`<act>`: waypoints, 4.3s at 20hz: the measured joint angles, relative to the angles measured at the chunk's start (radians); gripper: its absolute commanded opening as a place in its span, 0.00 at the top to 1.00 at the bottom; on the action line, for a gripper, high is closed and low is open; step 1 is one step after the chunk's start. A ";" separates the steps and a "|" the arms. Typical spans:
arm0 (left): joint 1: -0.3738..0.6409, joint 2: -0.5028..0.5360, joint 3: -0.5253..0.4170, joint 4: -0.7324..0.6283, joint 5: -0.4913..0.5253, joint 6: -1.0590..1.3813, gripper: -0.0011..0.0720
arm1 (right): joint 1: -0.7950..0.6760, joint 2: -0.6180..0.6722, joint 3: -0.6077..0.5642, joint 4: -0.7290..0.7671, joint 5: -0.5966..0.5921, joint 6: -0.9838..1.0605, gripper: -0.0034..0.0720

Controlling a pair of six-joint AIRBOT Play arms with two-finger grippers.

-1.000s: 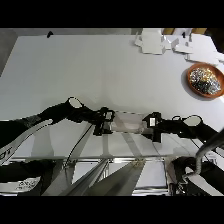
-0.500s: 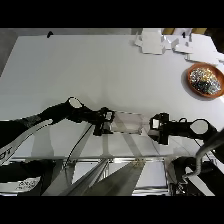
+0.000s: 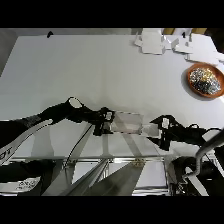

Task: Fold the box and place the chain.

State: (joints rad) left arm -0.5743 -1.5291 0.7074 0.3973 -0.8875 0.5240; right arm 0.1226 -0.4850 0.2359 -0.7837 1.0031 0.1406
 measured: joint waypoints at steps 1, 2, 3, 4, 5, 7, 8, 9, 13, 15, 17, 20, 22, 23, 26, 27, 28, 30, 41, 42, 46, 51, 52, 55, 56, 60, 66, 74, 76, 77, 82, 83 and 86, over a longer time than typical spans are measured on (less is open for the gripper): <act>0.000 0.000 0.000 0.000 0.000 0.000 0.70 | 0.000 0.009 0.000 0.068 0.001 0.005 0.40; 0.000 0.000 0.000 0.000 0.000 0.000 0.70 | 0.000 0.014 0.000 0.132 -0.006 0.006 0.68; 0.000 0.000 0.000 0.000 0.000 0.000 0.70 | 0.000 0.017 0.000 0.191 -0.014 0.004 0.88; 0.000 0.000 0.000 0.000 0.000 0.000 0.70 | 0.000 0.013 0.000 0.240 -0.020 -0.010 0.92; 0.000 0.000 0.000 0.000 0.000 0.000 0.70 | 0.000 0.000 0.000 0.290 -0.025 -0.033 0.92; 0.000 0.000 0.000 0.000 0.000 0.000 0.70 | 0.000 -0.050 0.000 0.385 -0.039 -0.075 0.92; 0.000 0.000 0.000 0.000 0.000 0.000 0.70 | 0.000 -0.088 0.002 0.431 -0.053 -0.093 0.93; 0.000 0.000 0.000 0.000 0.000 0.000 0.70 | 0.000 -0.128 0.008 0.468 -0.070 -0.108 0.93; 0.000 0.000 0.000 0.000 0.001 0.000 0.70 | 0.021 -0.322 0.096 0.555 -0.140 -0.116 0.93; 0.000 0.000 0.000 -0.001 0.001 -0.001 0.70 | 0.054 -0.418 0.152 0.550 -0.191 -0.076 0.93; 0.000 0.000 0.000 0.000 0.001 -0.001 0.70 | 0.088 -0.496 0.191 0.497 -0.236 -0.006 0.92; 0.000 0.000 0.000 -0.001 0.001 -0.001 0.70 | 0.113 -0.567 0.219 0.378 -0.295 0.127 0.92; 0.000 0.000 0.000 -0.001 0.002 -0.002 0.70 | 0.121 -0.587 0.227 0.290 -0.320 0.225 0.92; 0.000 0.000 0.000 -0.002 0.002 -0.002 0.70 | 0.123 -0.592 0.230 0.251 -0.326 0.269 0.92; 0.000 0.000 0.000 -0.002 0.002 -0.001 0.70 | 0.126 -0.569 0.253 0.159 -0.304 0.350 0.92; 0.000 0.000 0.000 -0.001 0.002 -0.001 0.70 | 0.127 -0.547 0.266 0.130 -0.286 0.364 0.92; 0.000 0.000 0.000 -0.001 0.002 -0.001 0.70 | 0.127 -0.517 0.278 0.095 -0.259 0.378 0.92; 0.000 0.000 0.000 -0.001 0.002 -0.001 0.70 | 0.127 -0.444 0.295 0.008 -0.205 0.391 0.93; 0.000 0.000 0.000 0.000 0.001 -0.001 0.70 | 0.128 -0.296 0.188 -0.204 -0.014 0.024 0.63; 0.000 0.000 0.000 0.000 0.001 -0.001 0.70 | 0.128 -0.299 0.170 -0.187 -0.029 -0.006 0.63; 0.000 0.000 0.000 0.000 0.001 -0.001 0.70 | 0.128 -0.351 0.130 -0.114 -0.077 -0.072 0.65; 0.000 0.000 0.000 0.000 0.001 -0.001 0.70 | 0.128 -0.434 0.119 0.007 -0.101 -0.143 0.74; 0.000 0.000 0.000 0.000 0.000 -0.001 0.70 | 0.129 -0.447 0.117 0.037 -0.104 -0.159 0.74; 0.000 0.000 0.000 0.000 0.000 -0.001 0.70 | 0.136 -0.481 0.117 0.095 -0.108 -0.185 0.79; 0.000 0.000 0.000 0.000 0.000 -0.001 0.70 | 0.143 -0.494 0.117 0.109 -0.109 -0.190 0.79; 0.000 0.000 0.000 0.001 0.000 0.000 0.70 | 0.174 -0.534 0.116 0.167 -0.134 -0.216 0.47; 0.000 0.000 0.000 0.000 0.000 -0.001 0.70 | 0.174 -0.469 0.115 0.107 -0.150 -0.088 0.47; 0.000 0.000 0.000 0.000 0.001 -0.001 0.70 | 0.173 -0.138 0.115 -0.243 -0.110 0.464 0.92; 0.000 0.000 0.000 0.000 0.001 -0.001 0.70 | 0.166 -0.080 0.115 -0.323 -0.084 0.632 0.92; 0.000 0.000 0.000 0.000 0.001 -0.001 0.70 | 0.150 -0.062 0.115 -0.356 -0.071 0.728 0.92; 0.000 0.000 0.000 0.000 0.001 -0.001 0.70 | -0.035 -0.060 0.115 -0.427 -0.014 1.108 0.93; 0.000 0.000 0.000 0.000 0.001 -0.001 0.70 | -0.077 -0.077 0.115 -0.425 -0.004 1.149 0.93; 0.000 0.000 0.000 0.000 0.001 -0.001 0.70 | -0.151 -0.161 0.115 -0.375 0.030 1.207 0.93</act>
State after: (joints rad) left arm -0.5747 -1.5291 0.7074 0.3969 -0.8867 0.5232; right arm -0.0288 -0.6456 0.3511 -1.1591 1.0332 1.3472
